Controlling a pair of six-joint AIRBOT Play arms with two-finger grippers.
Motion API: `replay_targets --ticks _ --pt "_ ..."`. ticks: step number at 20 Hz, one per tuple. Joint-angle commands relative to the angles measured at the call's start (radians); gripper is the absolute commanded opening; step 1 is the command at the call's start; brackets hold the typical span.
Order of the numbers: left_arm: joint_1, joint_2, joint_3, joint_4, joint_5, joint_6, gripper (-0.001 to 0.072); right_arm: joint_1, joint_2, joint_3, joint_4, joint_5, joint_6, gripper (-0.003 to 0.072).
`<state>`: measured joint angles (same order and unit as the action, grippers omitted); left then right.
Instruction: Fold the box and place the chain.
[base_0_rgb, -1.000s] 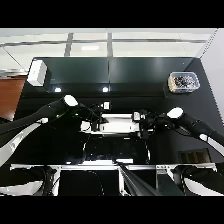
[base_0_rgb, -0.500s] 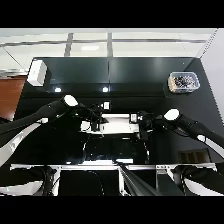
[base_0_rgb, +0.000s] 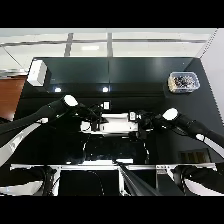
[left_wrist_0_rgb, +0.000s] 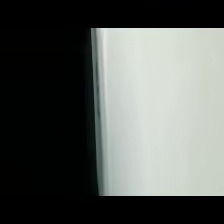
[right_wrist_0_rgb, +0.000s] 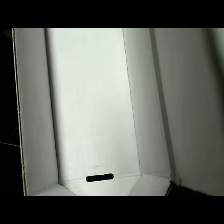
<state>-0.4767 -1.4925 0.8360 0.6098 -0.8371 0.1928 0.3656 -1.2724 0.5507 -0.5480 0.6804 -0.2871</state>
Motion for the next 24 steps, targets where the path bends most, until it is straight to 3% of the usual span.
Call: replay_targets --ticks 1,9,10,11,12,17,19,20,21,24 --pt "0.0 0.0 0.001 0.0 0.0 0.002 0.0025 0.009 -0.002 0.001 -0.019 -0.004 0.004 0.0701" --pt "0.0 0.0 0.001 0.0 0.0 0.002 0.0025 0.019 -0.003 0.001 -0.037 -0.012 0.018 0.0702" --pt "0.0 0.0 0.001 0.0 0.0 0.002 0.0025 0.019 -0.003 0.001 -0.037 -0.012 0.018 0.0675" --pt "0.0 0.0 0.001 0.0 0.0 0.002 0.0025 0.019 -0.003 0.001 -0.037 -0.011 0.018 0.0522" --pt "0.0 0.0 0.001 0.0 0.0 0.002 0.0025 0.019 -0.003 0.001 -0.038 -0.011 0.018 0.047" --pt "0.0 0.002 0.001 0.0 -0.001 0.002 0.0033 0.019 -0.003 0.001 -0.037 -0.012 0.018 0.047" --pt "0.006 0.021 0.001 0.002 -0.002 -0.011 0.0397 0.019 -0.003 0.001 -0.036 -0.012 0.018 0.047" --pt "0.016 0.038 0.001 0.005 -0.001 -0.055 0.0643 0.019 -0.003 0.001 -0.036 -0.012 0.018 0.0469" --pt "0.031 0.058 0.001 0.019 -0.006 -0.094 0.0714 0.019 -0.003 0.001 -0.036 -0.011 0.018 0.0469" --pt "0.095 0.153 0.001 0.151 -0.024 -0.288 0.0714 0.019 -0.003 0.001 -0.036 -0.012 0.018 0.0467"
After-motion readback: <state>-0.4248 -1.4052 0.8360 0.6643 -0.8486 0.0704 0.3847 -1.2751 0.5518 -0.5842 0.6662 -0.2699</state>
